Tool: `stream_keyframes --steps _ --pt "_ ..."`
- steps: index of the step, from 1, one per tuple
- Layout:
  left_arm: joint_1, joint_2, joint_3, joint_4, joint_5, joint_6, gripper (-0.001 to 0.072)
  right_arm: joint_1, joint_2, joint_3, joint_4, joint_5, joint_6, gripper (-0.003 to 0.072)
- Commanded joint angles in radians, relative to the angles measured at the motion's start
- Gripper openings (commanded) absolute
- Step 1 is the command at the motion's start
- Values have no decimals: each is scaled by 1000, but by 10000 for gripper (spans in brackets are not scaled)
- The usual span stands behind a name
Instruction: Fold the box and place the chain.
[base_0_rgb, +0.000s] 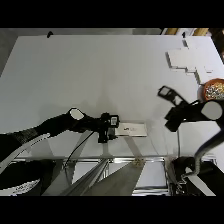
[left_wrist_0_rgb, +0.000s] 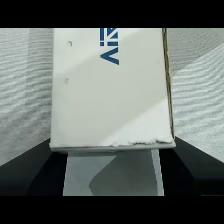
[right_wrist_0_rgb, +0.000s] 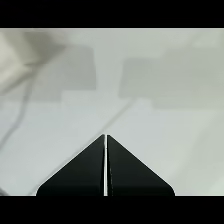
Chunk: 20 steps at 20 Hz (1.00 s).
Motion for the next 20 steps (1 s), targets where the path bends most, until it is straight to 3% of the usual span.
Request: stream_keyframes --steps 1,12,17,20 --pt "0 1 0 0 0 0 331 -190 5 -3 -50 48 153 17" --pt "5 16 0 3 3 0 331 -237 5 -3 -50 53 152 17" --pt "109 250 0 15 72 -61 331 -237 5 -3 -50 53 152 17" --pt "246 421 0 105 227 -340 331 -237 5 -3 -50 53 152 17"
